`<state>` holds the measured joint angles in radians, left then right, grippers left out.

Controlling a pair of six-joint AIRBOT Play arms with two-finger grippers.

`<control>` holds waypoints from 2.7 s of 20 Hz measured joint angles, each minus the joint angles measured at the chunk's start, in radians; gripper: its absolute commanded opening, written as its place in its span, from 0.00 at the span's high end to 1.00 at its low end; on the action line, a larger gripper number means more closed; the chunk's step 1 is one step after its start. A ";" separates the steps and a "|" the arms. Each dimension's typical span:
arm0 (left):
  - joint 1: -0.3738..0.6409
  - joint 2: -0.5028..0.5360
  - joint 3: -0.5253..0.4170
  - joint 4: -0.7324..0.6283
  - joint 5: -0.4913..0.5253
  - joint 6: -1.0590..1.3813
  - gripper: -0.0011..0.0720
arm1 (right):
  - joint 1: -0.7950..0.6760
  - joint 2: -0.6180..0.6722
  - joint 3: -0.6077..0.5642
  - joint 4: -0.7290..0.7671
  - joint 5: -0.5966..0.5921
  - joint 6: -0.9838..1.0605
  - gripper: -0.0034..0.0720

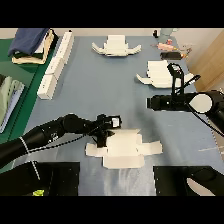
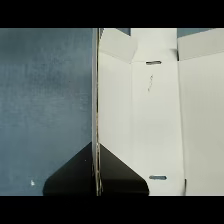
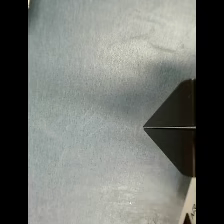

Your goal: Fold the box.

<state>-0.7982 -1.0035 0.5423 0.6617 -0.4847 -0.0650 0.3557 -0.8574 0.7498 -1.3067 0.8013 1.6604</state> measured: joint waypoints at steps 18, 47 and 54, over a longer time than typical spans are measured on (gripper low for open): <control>0.047 -0.014 0.090 0.046 0.062 0.005 0.97 | 0.000 0.000 0.000 -0.010 -0.059 0.000 0.95; 0.033 0.049 0.058 0.051 -0.074 -0.064 0.97 | 0.001 0.000 0.000 -0.011 -0.061 0.000 0.95; 0.048 0.013 0.073 0.020 -0.158 -0.062 0.97 | 0.000 0.000 0.000 -0.011 -0.061 0.000 0.95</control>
<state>-0.7506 -0.9901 0.6155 0.6815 -0.6422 -0.1268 0.3561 -0.8574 0.7498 -1.3174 0.7403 1.6600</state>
